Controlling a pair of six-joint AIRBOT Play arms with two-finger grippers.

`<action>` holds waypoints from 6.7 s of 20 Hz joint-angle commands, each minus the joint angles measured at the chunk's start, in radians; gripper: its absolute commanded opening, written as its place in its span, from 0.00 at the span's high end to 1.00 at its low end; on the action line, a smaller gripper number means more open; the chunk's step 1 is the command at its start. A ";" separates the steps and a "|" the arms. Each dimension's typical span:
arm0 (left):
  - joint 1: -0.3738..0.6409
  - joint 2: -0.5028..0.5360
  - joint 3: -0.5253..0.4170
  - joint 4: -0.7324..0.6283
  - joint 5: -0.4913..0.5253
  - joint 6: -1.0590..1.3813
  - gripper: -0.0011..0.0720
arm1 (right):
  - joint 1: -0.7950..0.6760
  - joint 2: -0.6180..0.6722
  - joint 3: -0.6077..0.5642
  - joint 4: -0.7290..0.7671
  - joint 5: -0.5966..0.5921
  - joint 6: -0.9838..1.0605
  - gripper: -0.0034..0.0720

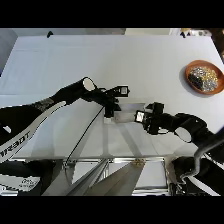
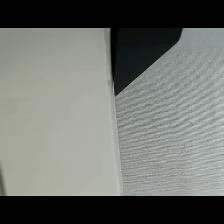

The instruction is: Fold the box and place the chain.

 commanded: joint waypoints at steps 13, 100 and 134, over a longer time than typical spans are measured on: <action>0.000 0.000 0.000 0.001 0.000 0.000 0.97 | -0.285 -0.125 0.037 0.482 0.141 -0.639 0.04; 0.000 0.000 0.000 0.000 0.000 0.000 0.97 | -0.378 -0.232 0.050 0.773 0.206 -0.922 0.02; 0.000 0.000 0.000 0.000 0.000 0.000 0.97 | -0.412 -0.541 0.127 0.909 0.345 -1.192 0.30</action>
